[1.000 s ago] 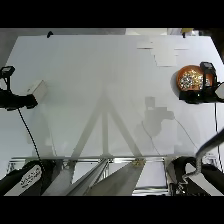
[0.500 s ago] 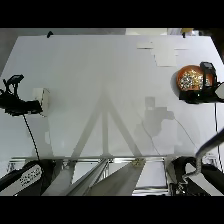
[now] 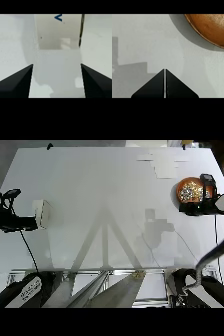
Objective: Fold the box and place the chain.
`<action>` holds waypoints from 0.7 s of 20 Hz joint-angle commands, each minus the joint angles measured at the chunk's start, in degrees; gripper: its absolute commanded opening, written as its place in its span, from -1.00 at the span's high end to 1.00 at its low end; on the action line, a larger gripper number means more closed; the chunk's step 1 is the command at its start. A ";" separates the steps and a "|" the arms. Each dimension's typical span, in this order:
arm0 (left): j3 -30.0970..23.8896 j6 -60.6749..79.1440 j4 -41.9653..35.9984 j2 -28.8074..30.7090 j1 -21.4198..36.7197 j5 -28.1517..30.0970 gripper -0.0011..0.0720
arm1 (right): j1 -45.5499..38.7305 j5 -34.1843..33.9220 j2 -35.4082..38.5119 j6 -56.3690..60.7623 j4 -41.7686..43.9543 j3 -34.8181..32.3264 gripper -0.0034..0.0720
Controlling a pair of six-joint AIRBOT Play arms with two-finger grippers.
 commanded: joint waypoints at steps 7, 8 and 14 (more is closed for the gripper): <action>-0.02 -0.04 -4.87 18.29 -0.09 -2.25 -0.77 | -0.02 0.02 -0.02 0.02 0.02 0.02 0.87; -0.02 -0.04 -4.90 19.12 -0.09 -1.99 -0.77 | -0.02 0.02 -0.02 0.02 0.02 0.02 0.87; -0.02 -0.04 -4.90 19.52 -0.11 -1.18 -0.77 | -0.02 0.02 -0.02 0.02 0.02 0.02 0.87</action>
